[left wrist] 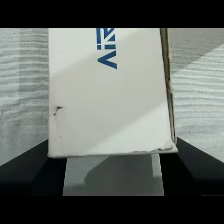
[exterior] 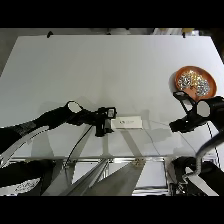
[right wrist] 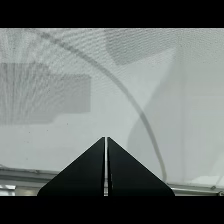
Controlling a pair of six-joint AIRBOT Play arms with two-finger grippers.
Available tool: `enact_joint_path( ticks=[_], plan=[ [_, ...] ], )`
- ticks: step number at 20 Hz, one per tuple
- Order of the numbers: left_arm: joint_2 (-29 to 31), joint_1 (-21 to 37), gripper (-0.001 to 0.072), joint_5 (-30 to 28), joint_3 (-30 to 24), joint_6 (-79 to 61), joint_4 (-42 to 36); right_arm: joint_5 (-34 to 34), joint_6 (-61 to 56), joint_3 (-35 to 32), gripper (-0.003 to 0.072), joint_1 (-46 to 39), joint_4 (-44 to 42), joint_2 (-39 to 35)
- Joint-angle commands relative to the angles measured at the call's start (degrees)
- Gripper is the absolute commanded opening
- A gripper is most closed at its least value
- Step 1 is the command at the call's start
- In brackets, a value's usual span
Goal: Fold the box and place the chain.
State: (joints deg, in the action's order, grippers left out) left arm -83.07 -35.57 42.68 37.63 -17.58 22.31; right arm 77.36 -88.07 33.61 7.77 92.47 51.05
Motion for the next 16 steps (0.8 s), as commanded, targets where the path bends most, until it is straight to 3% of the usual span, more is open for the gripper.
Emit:
enact_joint_path(
  ticks=[1, 6, 9, 13, 16],
  plan=[
    [0.00, 0.00, 0.0271, 0.00, 0.02, 0.00, -0.50, 0.04, -0.02, -0.04, 0.0018, -0.02, 0.07, -0.04],
    [1.18, 0.31, 0.0271, 2.60, 0.02, 0.02, -0.20, 0.04, -0.02, -0.04, 0.0018, -0.02, 0.09, -0.04],
    [7.04, 3.58, 0.0271, 2.49, 0.02, 6.54, 4.90, 0.04, -0.02, -0.04, 0.0018, -0.02, 0.09, -0.04],
    [20.06, 14.95, 0.0271, 2.51, 0.02, 22.08, 13.38, 0.02, -0.02, -0.04, 0.0018, -0.04, 0.09, -0.04],
    [29.07, 27.52, 0.0271, 0.98, 0.02, 35.43, 22.51, 0.02, -0.02, -0.04, 0.0018, -0.02, 0.09, -0.04]
  ],
)
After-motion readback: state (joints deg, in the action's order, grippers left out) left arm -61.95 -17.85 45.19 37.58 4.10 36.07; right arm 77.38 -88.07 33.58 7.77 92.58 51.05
